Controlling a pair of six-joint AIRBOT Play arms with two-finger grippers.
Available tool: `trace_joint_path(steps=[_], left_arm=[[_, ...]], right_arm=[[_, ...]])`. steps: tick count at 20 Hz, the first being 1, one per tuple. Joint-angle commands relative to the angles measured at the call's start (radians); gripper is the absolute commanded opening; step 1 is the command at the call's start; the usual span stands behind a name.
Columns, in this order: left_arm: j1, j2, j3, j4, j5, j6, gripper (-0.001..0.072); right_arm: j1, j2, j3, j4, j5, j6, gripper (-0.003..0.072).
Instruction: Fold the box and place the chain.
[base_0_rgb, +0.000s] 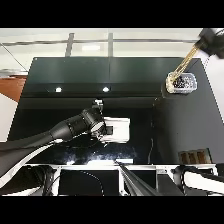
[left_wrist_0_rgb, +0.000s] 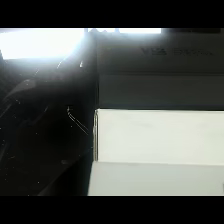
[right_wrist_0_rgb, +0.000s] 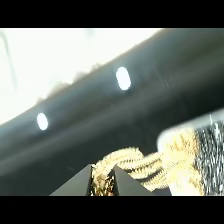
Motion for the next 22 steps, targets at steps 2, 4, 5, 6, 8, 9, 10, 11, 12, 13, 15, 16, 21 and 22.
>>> trace_joint_path(steps=[2,4,5,6,8,9,10,11,12,13,15,16,21,22], left_arm=[[0.001,0.000,0.000,0.000,0.000,0.000,0.0034],[0.001,0.000,0.000,0.000,0.000,0.000,0.0034],[0.001,0.000,0.000,0.000,0.000,0.000,0.0034],[0.001,0.000,0.000,0.000,0.000,0.000,0.0034],[0.001,0.000,0.000,0.000,0.000,0.000,0.0034],[0.001,0.000,0.000,0.000,0.000,0.000,0.0034],[0.001,0.000,0.000,0.000,0.000,0.000,0.0034],[0.001,0.000,0.000,0.000,0.000,0.000,0.0034],[0.001,0.000,0.000,0.000,0.000,0.000,0.0034],[0.001,0.000,0.000,0.000,0.000,0.000,0.0034],[0.001,0.000,0.000,0.000,0.000,0.000,0.0034],[0.001,0.000,0.000,0.000,0.000,0.000,0.0034],[0.001,0.000,0.000,0.000,0.000,0.000,0.0034],[0.001,0.000,0.000,0.000,0.000,0.000,0.0034]], right_arm=[[0.000,0.143,0.153,0.005,0.017,-0.057,0.0048],[0.001,0.146,0.262,0.031,0.069,-0.058,0.0048],[0.001,0.146,0.313,0.044,0.105,-0.064,0.0048],[0.000,0.146,0.357,0.056,0.142,-0.078,0.0047],[0.000,0.156,0.409,0.113,0.211,-0.125,0.0047],[0.000,0.172,0.409,0.158,0.248,-0.168,0.0048],[0.001,0.184,0.409,0.195,0.316,-0.196,0.0048],[0.001,0.193,0.409,0.227,0.399,-0.232,0.0047],[0.006,0.203,0.406,0.249,0.492,-0.267,0.0048],[0.014,0.217,0.392,0.260,0.584,-0.311,0.0048],[0.058,0.280,0.307,0.263,0.602,-0.364,0.0048],[0.086,0.312,0.258,0.273,0.597,-0.381,0.0048],[0.245,0.413,0.100,0.289,0.621,-0.397,0.0048],[0.275,0.419,0.081,0.288,0.625,-0.396,0.0048]])
